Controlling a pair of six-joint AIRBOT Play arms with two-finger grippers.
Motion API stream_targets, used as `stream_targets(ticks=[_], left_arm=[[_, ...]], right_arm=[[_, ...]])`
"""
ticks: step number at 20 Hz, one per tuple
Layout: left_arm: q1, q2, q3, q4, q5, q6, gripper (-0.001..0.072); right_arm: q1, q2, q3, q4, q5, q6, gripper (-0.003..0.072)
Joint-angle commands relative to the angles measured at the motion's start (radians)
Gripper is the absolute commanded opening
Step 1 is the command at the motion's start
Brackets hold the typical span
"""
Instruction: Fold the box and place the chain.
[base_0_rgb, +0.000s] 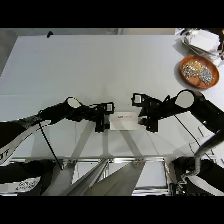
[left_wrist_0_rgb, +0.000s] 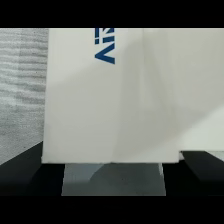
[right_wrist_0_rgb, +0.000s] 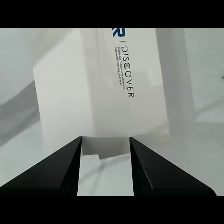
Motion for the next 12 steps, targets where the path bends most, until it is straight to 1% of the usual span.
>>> stream_targets(ticks=[1,2,3,4,8,10,12], left_arm=[[0.001,0.001,0.0,0.0,0.0,0.001,0.021],[0.001,0.001,0.0,0.0,0.0,0.001,0.021],[0.001,0.001,0.0,0.0,0.0,0.001,0.021],[0.001,0.001,0.0,0.0,0.0,0.001,0.021],[0.001,0.001,0.0,0.0,0.0,0.001,0.021],[0.001,0.001,0.0,0.0,0.0,0.001,0.021],[0.001,0.001,0.0,0.0,0.0,0.001,0.021]], right_arm=[[0.0,0.006,0.0,0.013,0.001,-0.002,0.0303],[0.007,0.014,-0.001,0.039,0.001,-0.007,0.0317],[0.022,0.023,0.0,0.066,0.0,-0.034,0.0395],[0.042,0.029,-0.001,0.081,-0.005,-0.054,0.0418],[0.123,0.021,-0.001,0.029,-0.09,-0.04,0.0414],[0.128,0.014,-0.001,0.008,-0.126,-0.037,0.0411],[0.128,0.007,-0.001,-0.004,-0.135,-0.037,0.0401]])
